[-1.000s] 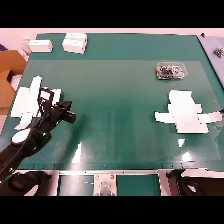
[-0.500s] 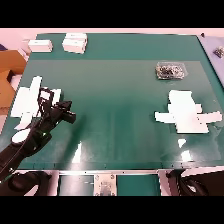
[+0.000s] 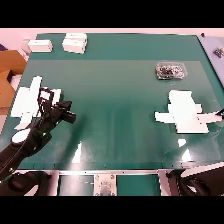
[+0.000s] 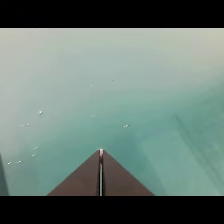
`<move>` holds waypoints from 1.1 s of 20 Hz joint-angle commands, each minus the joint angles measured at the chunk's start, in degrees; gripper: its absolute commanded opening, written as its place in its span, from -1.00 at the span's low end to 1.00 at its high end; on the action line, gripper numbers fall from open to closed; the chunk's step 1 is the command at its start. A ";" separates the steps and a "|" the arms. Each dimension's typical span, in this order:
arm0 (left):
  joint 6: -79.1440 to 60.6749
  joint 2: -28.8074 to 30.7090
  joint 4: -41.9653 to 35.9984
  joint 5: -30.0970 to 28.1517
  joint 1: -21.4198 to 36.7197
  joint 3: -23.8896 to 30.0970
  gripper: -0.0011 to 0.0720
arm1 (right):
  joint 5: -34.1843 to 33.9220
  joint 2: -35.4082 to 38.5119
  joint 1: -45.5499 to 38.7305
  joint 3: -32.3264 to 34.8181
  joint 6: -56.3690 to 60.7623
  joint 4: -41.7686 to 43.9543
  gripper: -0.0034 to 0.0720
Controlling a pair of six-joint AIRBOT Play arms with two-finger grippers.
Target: Fold the box and place the chain.
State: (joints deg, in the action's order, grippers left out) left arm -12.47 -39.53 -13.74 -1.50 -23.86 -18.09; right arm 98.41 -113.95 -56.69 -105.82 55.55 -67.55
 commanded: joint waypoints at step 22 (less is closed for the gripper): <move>-0.02 0.04 0.02 -0.02 -0.02 0.04 -0.92 | 1.70 -6.84 2.62 1.97 -7.26 -0.68 -0.19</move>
